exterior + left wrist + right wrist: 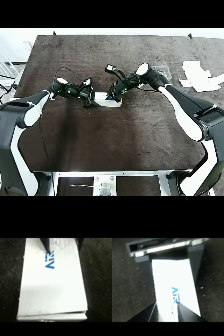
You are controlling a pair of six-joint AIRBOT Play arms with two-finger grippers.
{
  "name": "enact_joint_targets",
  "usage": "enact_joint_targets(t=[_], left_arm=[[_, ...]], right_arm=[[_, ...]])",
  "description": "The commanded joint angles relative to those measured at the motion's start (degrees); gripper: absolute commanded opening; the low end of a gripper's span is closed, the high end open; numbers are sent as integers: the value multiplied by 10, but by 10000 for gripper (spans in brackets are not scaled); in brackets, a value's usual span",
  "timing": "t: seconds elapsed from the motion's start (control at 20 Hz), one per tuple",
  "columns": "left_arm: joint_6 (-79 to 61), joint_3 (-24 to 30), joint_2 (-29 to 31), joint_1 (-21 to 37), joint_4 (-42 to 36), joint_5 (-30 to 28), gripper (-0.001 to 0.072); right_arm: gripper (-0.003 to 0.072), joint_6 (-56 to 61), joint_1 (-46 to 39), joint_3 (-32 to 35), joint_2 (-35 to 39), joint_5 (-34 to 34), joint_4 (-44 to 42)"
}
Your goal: Fold the box and place the chain.
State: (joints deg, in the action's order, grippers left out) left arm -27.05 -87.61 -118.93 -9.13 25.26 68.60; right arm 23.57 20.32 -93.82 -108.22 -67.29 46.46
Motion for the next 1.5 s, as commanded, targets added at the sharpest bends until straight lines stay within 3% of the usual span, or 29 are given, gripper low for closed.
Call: enact_joint_targets(t=[0.0, 0.1, 0.35, 0.45, 0.55, 0.6, 0.85, 1.45], left_arm=[[0, 0, 0, 0, 0, 0, 528], [0, 0, 0, 0, 0, 0, 528], [0, 0, 0, 0, 0, 0, 528], [0, 0, 0, 0, 0, 0, 528], [0, 0, 0, 0, 0, 0, 528], [0, 0, 0, 0, 0, -1, 528], [0, 0, 0, 0, 0, 0, 528], [0, 0, 0, 0, 0, -1, 528]], right_arm=[[353, -5, -2, 1, 1, -23, -4], [419, -16, -2, 2, 1, -23, -7], [412, -85, -33, 2, 9, -23, -130], [307, -93, -47, 2, 10, -24, -165], [39, -92, -51, 14, 10, -24, -165], [6, -90, -50, 25, 10, -24, -165], [6, -68, -39, 86, -11, -5, -157], [4, -58, -36, 85, 1, 9, -130]])
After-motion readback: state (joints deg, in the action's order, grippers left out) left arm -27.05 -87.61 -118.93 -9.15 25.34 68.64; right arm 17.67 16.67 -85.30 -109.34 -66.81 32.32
